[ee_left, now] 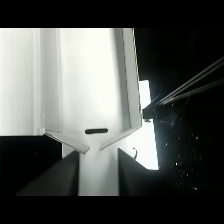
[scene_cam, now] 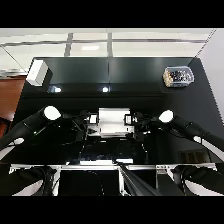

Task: Fold the box and place the chain.

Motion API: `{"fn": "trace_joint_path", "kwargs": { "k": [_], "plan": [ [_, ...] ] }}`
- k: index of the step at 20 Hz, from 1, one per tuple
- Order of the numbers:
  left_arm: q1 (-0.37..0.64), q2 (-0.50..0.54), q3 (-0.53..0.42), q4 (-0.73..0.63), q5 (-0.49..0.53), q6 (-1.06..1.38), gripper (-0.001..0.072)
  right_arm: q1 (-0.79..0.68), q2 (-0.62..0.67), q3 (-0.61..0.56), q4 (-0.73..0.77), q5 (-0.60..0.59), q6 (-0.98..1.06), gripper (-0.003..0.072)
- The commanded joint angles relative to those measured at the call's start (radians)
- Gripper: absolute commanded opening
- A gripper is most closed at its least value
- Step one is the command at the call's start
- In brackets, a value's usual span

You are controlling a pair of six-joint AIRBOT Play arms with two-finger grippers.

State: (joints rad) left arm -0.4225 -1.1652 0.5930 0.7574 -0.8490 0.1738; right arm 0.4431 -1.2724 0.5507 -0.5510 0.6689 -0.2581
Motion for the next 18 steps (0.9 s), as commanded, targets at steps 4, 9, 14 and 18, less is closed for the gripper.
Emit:
{"fn": "trace_joint_path", "kwargs": {
  "k": [4,9,14,18],
  "plan": [
    [-0.016,-0.008,0.000,-0.090,0.024,0.013,0.0216,0.000,0.000,0.001,0.000,0.000,0.000,0.0086],
    [-0.051,-0.038,0.000,-0.178,0.064,0.013,0.0217,0.000,0.000,0.001,0.000,0.000,0.000,0.0086],
    [-0.050,-0.090,0.000,-0.261,0.063,0.013,0.0217,0.000,0.000,0.001,0.000,0.000,0.000,0.0086],
    [-0.051,-0.091,0.000,-0.261,0.068,0.015,0.0042,0.000,0.000,0.001,0.000,0.000,0.000,0.0086]
  ]
}}
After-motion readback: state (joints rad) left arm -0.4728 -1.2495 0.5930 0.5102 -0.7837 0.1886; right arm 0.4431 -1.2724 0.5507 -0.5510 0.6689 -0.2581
